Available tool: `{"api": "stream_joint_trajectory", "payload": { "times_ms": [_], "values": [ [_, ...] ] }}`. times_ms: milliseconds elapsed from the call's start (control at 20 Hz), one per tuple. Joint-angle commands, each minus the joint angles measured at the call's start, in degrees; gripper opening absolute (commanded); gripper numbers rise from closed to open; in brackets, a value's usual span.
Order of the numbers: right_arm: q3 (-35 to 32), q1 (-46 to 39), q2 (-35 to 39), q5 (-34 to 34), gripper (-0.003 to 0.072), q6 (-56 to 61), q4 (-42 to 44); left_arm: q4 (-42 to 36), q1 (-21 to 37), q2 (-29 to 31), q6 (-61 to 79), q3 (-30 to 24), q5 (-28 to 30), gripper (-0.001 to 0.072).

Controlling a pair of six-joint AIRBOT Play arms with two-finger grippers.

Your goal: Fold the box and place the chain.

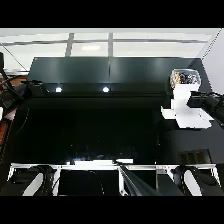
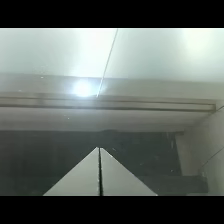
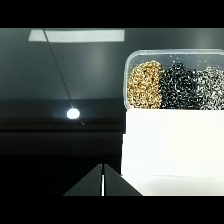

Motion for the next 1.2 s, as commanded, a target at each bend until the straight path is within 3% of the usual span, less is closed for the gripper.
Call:
{"api": "stream_joint_trajectory", "payload": {
  "times_ms": [0, 650, 750, 850, 950, 1150],
  "values": [
    [0.0, 0.1, 0.0, 0.0, 0.0016, 0.0, 0.0, -0.6, 0.0, 0.0, 0.2, 0.0, 0.0, 0.0027],
    [0.0, 0.1, 0.0, 0.0, 0.0015, 0.0, 0.0, -4.5, -0.7, 0.0, 0.2, 0.0, -1.2, 0.0027],
    [0.0, 0.1, 0.0, -0.4, 0.0016, 0.0, 0.0, -5.0, -1.9, 0.0, 0.2, -0.1, -7.1, 0.0028],
    [0.0, 0.5, 0.0, 0.2, 0.0016, 0.5, 8.0, -7.0, -5.0, 0.0, 0.2, -1.7, -13.8, 0.0027],
    [0.0, 1.1, 0.0, 0.3, 0.0015, 0.5, 15.4, -7.3, -9.7, 0.0, 0.2, -4.9, -12.7, 0.0027],
    [0.4, 1.3, -0.3, -0.8, 0.0017, -4.0, 13.8, -9.0, -14.2, 0.0, 0.2, -6.9, -5.7, 0.0028]
  ]
}}
